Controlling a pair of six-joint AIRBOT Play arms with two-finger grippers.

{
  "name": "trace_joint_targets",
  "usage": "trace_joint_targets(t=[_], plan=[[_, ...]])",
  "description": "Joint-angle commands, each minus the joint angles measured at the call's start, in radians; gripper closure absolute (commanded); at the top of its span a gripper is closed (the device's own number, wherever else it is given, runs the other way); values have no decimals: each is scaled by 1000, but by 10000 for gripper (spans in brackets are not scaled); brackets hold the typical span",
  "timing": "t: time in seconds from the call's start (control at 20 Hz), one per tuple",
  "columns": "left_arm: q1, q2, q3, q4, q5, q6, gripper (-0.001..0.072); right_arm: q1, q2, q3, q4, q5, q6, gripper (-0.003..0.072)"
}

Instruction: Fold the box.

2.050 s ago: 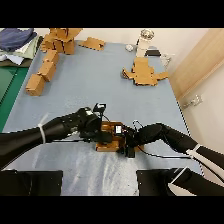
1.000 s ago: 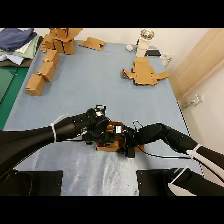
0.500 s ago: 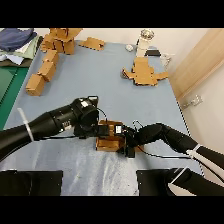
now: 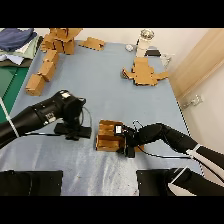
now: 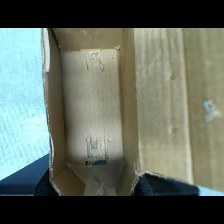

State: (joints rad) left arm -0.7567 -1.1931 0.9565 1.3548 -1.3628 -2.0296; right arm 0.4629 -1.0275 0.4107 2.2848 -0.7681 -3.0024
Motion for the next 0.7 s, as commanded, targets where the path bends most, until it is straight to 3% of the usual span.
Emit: trace_joint_targets(t=[0.0, 0.15, 0.25, 0.35, 0.45, 0.6, 0.65], plan=[[245, 29, -177, -364, 43, 530, 699, 0, 0, -1, 0, 0, 0, 189], [541, 28, -295, -717, 132, 1221, 697, 0, 0, -1, 0, 0, 0, 189], [622, 28, -311, -743, 178, 1564, 697, 0, 0, -1, 0, 0, 0, 189], [603, 29, -312, -731, 267, 1772, 697, 0, 0, -1, 0, 0, 0, 189], [507, 33, -313, -730, 496, 1941, 696, 0, -1, -1, 2, -4, 0, 189], [351, 28, -314, -677, 650, 2106, 695, -2, -1, -1, -3, -6, 0, 189], [319, 26, -314, -652, 655, 2133, 558, -2, -1, -1, -3, -7, 0, 189]])
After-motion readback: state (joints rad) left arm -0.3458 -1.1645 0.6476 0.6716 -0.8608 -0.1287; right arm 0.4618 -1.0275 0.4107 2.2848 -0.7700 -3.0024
